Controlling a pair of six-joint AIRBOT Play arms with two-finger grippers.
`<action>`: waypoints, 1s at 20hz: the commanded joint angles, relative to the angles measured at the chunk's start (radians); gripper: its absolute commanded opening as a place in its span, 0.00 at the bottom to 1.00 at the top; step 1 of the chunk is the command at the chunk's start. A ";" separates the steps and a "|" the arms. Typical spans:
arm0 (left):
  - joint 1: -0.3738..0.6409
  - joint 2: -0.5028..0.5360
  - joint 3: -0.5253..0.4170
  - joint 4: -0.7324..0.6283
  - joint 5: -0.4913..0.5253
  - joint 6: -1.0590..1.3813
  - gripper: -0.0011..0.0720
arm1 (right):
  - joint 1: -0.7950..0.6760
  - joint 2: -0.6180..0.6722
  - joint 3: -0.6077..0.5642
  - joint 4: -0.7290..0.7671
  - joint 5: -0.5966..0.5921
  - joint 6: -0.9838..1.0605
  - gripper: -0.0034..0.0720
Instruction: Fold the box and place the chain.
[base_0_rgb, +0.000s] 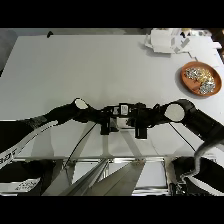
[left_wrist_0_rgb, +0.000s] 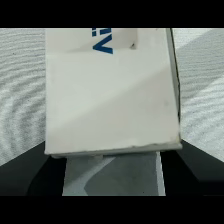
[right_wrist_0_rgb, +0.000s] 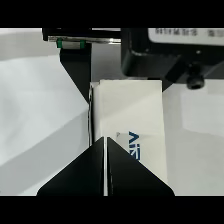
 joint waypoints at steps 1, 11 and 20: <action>0.001 0.001 0.000 0.000 0.000 0.000 0.21 | 0.001 -0.032 -0.001 0.020 -0.017 -0.003 0.07; 0.001 0.001 0.000 0.000 0.000 0.000 0.21 | 0.001 -0.076 -0.052 0.012 -0.007 0.002 0.07; 0.001 0.001 0.000 0.000 0.000 0.000 0.21 | 0.001 -0.059 -0.076 0.016 -0.041 0.014 0.07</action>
